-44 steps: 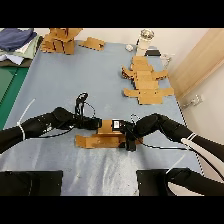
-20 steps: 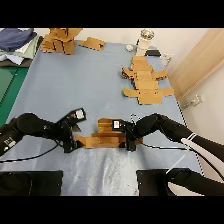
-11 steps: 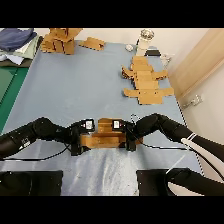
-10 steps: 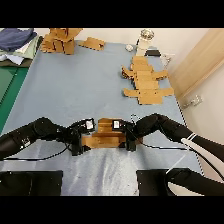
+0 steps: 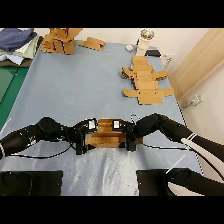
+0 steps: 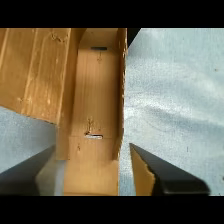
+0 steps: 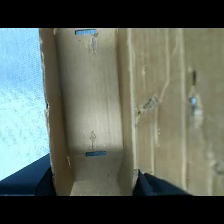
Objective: Fold the box.
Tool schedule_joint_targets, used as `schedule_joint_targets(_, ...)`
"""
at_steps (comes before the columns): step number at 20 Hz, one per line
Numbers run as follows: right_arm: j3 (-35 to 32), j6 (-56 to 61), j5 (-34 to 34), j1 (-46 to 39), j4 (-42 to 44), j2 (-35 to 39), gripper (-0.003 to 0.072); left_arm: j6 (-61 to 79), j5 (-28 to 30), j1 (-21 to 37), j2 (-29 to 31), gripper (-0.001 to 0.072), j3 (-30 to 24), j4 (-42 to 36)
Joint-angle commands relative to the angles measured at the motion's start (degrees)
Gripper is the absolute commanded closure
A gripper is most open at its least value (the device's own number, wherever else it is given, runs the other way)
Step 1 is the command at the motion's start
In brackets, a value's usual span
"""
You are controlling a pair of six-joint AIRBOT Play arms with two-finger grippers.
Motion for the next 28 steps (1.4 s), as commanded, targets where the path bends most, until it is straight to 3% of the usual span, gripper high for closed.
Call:
schedule_joint_targets(1, 0.07, 0.00, 0.02, -0.02, 0.02, 0.04, 0.0212, 1.60, 0.74, 0.07, -0.76, 0.0261, -0.07, -1.64)
schedule_joint_targets(4, 0.07, 0.00, 0.02, -0.02, 0.02, 0.04, 0.0212, 1.57, 1.92, 0.07, -1.33, 0.0263, -0.09, -1.64)
schedule_joint_targets(6, 0.07, 0.00, 0.02, -0.02, 0.02, 0.04, 0.0212, 1.60, 2.16, 0.07, -1.84, 0.0441, -0.07, -1.38)
schedule_joint_targets(7, 0.07, 0.00, 0.04, -0.02, 0.02, 0.04, 0.0213, 1.57, 2.14, 0.04, -2.03, 0.0441, -0.07, -1.42)
schedule_joint_targets(9, 0.07, 0.00, 0.02, -0.02, 0.02, 0.04, 0.0212, 1.62, 2.08, 0.04, -2.32, 0.0548, -0.07, -1.46)
schedule_joint_targets(15, 0.07, 0.02, 0.02, -0.02, 0.02, 0.04, 0.0212, 6.08, 2.21, -0.33, -2.34, 0.0551, -0.07, -6.38)
schedule_joint_targets(16, 0.07, 0.00, 0.02, -0.02, 0.02, 0.04, 0.0212, 6.34, 2.27, -0.48, -2.34, 0.0660, -0.09, -6.60)
schedule_joint_targets(17, 0.07, 0.00, 0.04, -0.02, 0.02, 0.04, 0.0213, 7.10, 2.23, -0.68, -2.36, 0.0681, -0.09, -6.64)
schedule_joint_targets(28, 0.07, 0.00, 0.02, -0.02, 0.02, 0.04, 0.0213, 10.36, 4.57, -3.69, -4.15, 0.0678, -0.09, -11.76)
